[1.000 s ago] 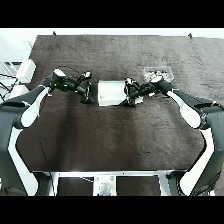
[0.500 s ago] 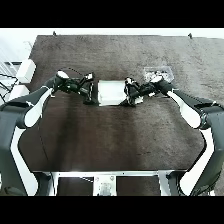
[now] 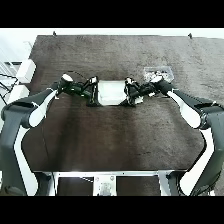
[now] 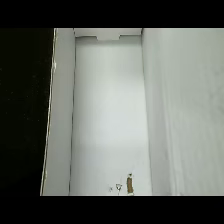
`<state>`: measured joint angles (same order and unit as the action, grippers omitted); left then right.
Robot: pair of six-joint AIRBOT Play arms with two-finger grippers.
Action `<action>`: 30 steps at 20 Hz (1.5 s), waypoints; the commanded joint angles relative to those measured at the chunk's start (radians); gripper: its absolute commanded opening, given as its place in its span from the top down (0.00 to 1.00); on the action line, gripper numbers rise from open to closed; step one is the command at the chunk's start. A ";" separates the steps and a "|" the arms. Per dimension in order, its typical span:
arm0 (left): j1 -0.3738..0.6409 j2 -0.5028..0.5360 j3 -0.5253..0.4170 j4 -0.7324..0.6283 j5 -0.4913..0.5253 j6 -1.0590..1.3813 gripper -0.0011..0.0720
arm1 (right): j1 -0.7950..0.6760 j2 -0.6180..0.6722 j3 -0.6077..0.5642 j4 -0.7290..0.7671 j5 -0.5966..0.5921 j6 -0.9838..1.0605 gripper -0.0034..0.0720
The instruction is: Fold the box and place the chain.
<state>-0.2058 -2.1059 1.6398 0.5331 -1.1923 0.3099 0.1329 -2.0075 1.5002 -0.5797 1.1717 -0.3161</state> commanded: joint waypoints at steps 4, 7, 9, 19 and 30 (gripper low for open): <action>-0.003 -0.006 0.002 -0.018 0.005 0.013 0.01 | 0.001 0.001 0.000 0.000 0.000 0.000 0.20; -0.003 -0.006 0.002 -0.018 -0.003 0.013 0.01 | 0.001 0.001 0.000 0.000 0.000 0.000 0.20; -0.003 -0.006 0.002 -0.018 -0.024 0.014 0.01 | 0.001 0.001 0.000 0.000 0.000 0.000 0.20; -0.003 -0.004 0.002 -0.019 -0.030 0.023 0.01 | 0.001 0.001 0.000 0.000 0.000 0.000 0.20; -0.003 -0.005 0.001 -0.046 -0.025 0.036 0.01 | 0.001 0.001 0.000 0.000 0.000 0.000 0.20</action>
<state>-0.2085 -2.1105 1.6402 0.4900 -1.2221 0.3420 0.1329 -2.0075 1.5002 -0.5800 1.1721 -0.3161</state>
